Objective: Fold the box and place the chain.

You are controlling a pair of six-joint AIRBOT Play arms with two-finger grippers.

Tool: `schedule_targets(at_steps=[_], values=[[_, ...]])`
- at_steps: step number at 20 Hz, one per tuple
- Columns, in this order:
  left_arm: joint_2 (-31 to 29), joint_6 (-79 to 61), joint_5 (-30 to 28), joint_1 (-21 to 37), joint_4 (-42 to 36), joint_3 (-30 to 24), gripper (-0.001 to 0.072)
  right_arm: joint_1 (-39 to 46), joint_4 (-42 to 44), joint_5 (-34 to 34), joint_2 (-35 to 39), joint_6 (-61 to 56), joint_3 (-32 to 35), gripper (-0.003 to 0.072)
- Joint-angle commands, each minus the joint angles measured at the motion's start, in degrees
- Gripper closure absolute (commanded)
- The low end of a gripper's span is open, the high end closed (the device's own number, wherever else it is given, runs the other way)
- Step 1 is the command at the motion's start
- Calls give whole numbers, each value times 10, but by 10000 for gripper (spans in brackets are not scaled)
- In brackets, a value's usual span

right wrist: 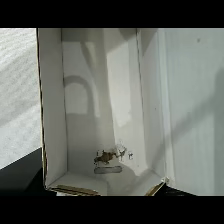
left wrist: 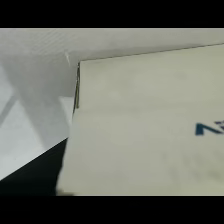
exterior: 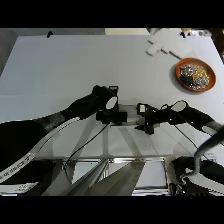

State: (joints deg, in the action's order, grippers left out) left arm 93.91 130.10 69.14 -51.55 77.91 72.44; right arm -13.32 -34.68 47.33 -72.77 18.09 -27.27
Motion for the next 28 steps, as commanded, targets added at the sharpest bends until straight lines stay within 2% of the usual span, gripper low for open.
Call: schedule_targets(at_steps=[1, 4, 7, 10, 13, 14, 18, 19, 21, 22, 28], values=[[20, 5, 31, -2, 1, 19, 318, 0, 0, 0, 0, 0, 0, 463], [20, 17, 30, -2, 4, 19, 330, 0, 0, 0, 0, 0, 0, 463], [21, 39, 21, -4, 6, 19, 447, 0, 0, 0, 0, 0, 0, 463], [26, 66, 19, -7, 6, 19, 449, 0, 0, 0, 0, 0, 0, 463], [35, 65, 24, -14, 5, 19, 673, 0, 0, 0, 0, 0, 0, 463], [35, 65, 23, -14, 6, 19, 707, 0, 0, 0, 0, 0, 0, 463], [35, 64, 30, -14, 4, 19, 707, 0, 0, 0, 0, 0, 0, 463], [35, 64, 29, -14, 4, 19, 669, 0, 0, 0, 0, 0, 0, 463], [34, 47, 31, -13, 3, 19, 429, 0, 0, 0, 0, 0, 0, 463], [33, 35, 35, -11, 3, 19, 382, 0, 0, 0, 0, 0, 0, 463], [29, 32, 59, 9, -3, 26, 377, 0, 0, 0, 0, 0, 0, 463]])
